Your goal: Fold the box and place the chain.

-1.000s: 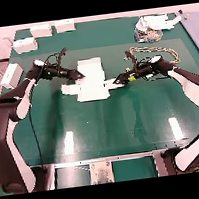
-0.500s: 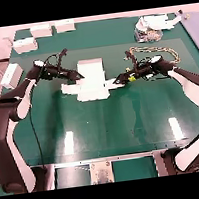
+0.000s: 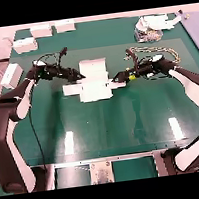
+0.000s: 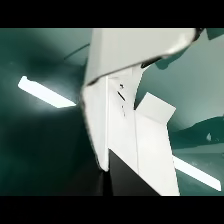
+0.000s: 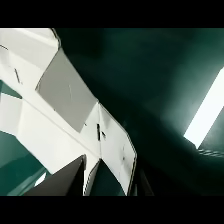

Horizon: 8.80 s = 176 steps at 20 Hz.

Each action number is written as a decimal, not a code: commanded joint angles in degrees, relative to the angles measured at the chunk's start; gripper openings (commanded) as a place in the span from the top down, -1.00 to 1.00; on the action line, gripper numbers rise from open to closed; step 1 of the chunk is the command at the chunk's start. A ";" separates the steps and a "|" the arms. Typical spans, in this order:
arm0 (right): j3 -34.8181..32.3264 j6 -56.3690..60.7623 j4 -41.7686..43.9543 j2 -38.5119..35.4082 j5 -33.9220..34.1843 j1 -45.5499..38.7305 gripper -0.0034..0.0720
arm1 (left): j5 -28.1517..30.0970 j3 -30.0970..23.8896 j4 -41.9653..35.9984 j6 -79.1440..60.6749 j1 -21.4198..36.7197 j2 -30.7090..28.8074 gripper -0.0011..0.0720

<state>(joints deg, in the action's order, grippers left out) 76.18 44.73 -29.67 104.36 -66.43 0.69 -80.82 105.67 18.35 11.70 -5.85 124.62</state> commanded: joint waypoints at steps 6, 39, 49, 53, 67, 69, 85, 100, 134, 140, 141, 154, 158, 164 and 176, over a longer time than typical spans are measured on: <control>0.07 1.81 4.17 -7.80 2.38 -4.59 -0.09 | -2.14 -0.02 -1.22 -15.26 0.00 -0.04 0.94; -6.80 1.33 4.15 -26.77 -0.20 -3.04 -0.04 | 11.72 -23.78 -4.70 -46.34 -1.68 -12.76 0.93; -9.40 1.09 4.15 -26.80 -0.17 -2.93 -0.04 | 11.30 -24.41 -6.97 -46.73 -1.73 -10.08 0.93; -11.52 0.02 4.15 -26.80 0.04 -2.93 -0.04 | 11.43 -24.44 -7.21 -46.99 -1.73 -10.08 0.93; -12.61 -1.49 3.72 -26.93 2.36 -2.95 -0.04 | 13.09 -24.87 -6.97 -47.21 -1.73 -9.97 0.93; -13.62 -1.51 3.69 -26.93 2.36 -2.95 -0.04 | 13.31 -24.92 -7.19 -47.19 -1.73 -9.97 0.93; -41.27 -33.92 -8.76 -44.50 26.67 13.20 -0.54 | 13.33 -25.14 -7.30 -47.17 -1.73 -9.97 0.92; -45.31 -47.34 -4.59 -35.52 56.98 27.06 -0.84 | 13.29 -25.11 -7.30 -47.17 -1.73 -9.97 0.92; -25.70 -62.58 4.72 -20.52 32.98 13.60 -0.84 | 12.87 -25.14 -6.78 -47.19 -1.73 -9.97 0.92; -21.70 -66.49 4.63 -16.87 26.86 10.05 -0.84 | 12.83 -25.14 -6.75 -47.19 -1.73 -9.97 0.92; -21.29 -67.17 4.66 -16.74 26.32 9.57 -0.84 | 12.81 -25.14 -6.75 -47.19 -1.73 -9.97 0.92; -13.84 -73.07 7.13 -8.02 13.46 8.72 -0.84 | 12.85 -25.14 -6.75 -47.23 -1.73 -9.97 0.92; -13.62 -72.57 6.19 -7.93 10.84 8.44 -0.84 | 12.87 -25.14 -6.75 -47.32 -1.73 -9.97 0.92; -11.56 -73.09 4.94 -7.41 9.66 8.61 -0.84 | 12.87 -25.14 -6.75 -47.36 -1.73 -9.97 0.92; -3.21 -72.87 0.63 1.07 3.76 9.22 -0.84 | 12.90 -25.14 -6.78 -47.36 -1.73 -9.97 0.92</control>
<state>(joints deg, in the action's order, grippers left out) 71.64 -28.18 -28.18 103.72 -61.43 9.85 -67.92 80.55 11.57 -35.66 -7.62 114.63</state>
